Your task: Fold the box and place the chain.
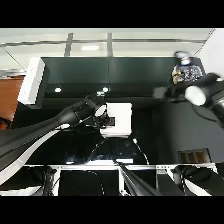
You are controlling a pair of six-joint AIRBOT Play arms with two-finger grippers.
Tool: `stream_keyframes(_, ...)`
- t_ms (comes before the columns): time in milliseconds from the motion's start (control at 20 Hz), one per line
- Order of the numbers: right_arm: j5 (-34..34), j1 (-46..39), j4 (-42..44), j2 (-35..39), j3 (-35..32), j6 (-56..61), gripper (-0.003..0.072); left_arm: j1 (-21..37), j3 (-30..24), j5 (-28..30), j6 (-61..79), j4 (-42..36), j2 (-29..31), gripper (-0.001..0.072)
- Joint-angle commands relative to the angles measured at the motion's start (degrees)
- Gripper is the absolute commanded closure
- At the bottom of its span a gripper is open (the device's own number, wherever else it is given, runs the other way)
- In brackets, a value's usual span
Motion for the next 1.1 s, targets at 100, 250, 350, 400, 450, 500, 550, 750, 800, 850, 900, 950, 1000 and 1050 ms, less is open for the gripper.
stream_keyframes(100, -6.60, -19.61, -5.81, -2.49, -0.13, -4.50, 0.0407, 0.00, 0.00, 0.13, 0.00, 0.00, 0.04, 0.0683)
stream_keyframes(250, -12.31, -23.93, -4.48, -7.19, -0.02, -6.43, -0.0006, 0.00, 0.00, 0.13, 0.00, -0.02, 0.04, 0.0684)
stream_keyframes(350, -15.87, -25.44, -3.28, -10.69, 1.25, -7.08, -0.0006, 0.00, 0.00, 0.04, 0.00, -0.02, 0.04, 0.0684)
stream_keyframes(400, -17.09, -26.40, -2.38, -12.63, 2.95, -7.06, -0.0006, 0.00, 0.00, 0.04, 0.00, -0.02, 0.04, 0.0684)
stream_keyframes(450, -17.14, -27.61, -1.33, -14.99, 5.73, -7.06, -0.0006, 0.00, 0.00, 0.07, 0.00, -0.02, 0.04, 0.0684)
stream_keyframes(500, -16.50, -28.85, -0.50, -17.59, 9.09, -7.08, -0.0006, 0.00, 0.00, 0.07, 0.00, -0.02, 0.04, 0.0684)
stream_keyframes(550, -15.65, -30.21, 0.26, -20.09, 12.37, -7.08, -0.0006, 0.00, 0.00, 0.07, 0.00, -0.02, 0.04, 0.0684)
stream_keyframes(750, -9.16, -34.95, 7.58, -31.63, 26.40, -11.32, -0.0005, 0.00, 0.00, -0.02, 0.00, -0.02, 0.04, 0.0684)
stream_keyframes(800, -6.97, -35.45, 8.57, -34.51, 29.59, -12.52, -0.0004, 0.00, 0.00, -0.02, 0.00, 0.00, 0.04, 0.0684)
stream_keyframes(850, -4.52, -35.80, 8.70, -37.57, 32.98, -12.57, 0.0010, 0.00, 0.00, 0.00, 0.00, 0.00, 0.04, 0.0684)
stream_keyframes(900, -2.69, -36.02, 8.72, -40.24, 36.13, -12.41, 0.0057, 0.00, 0.00, 0.13, 0.00, 0.00, 0.04, 0.0684)
stream_keyframes(950, -1.42, -36.15, 8.76, -42.93, 39.32, -11.50, 0.0059, 0.00, 0.00, 0.13, 0.00, 0.00, 0.04, 0.0684)
stream_keyframes(1000, -1.03, -36.24, 8.76, -45.03, 41.90, -9.05, 0.0059, 0.00, 0.00, 0.11, 0.00, -0.02, 0.04, 0.0684)
stream_keyframes(1050, -1.22, -36.35, 8.52, -46.84, 44.00, -5.46, 0.0058, 0.00, 0.00, 0.11, 0.00, -0.02, 0.04, 0.0684)
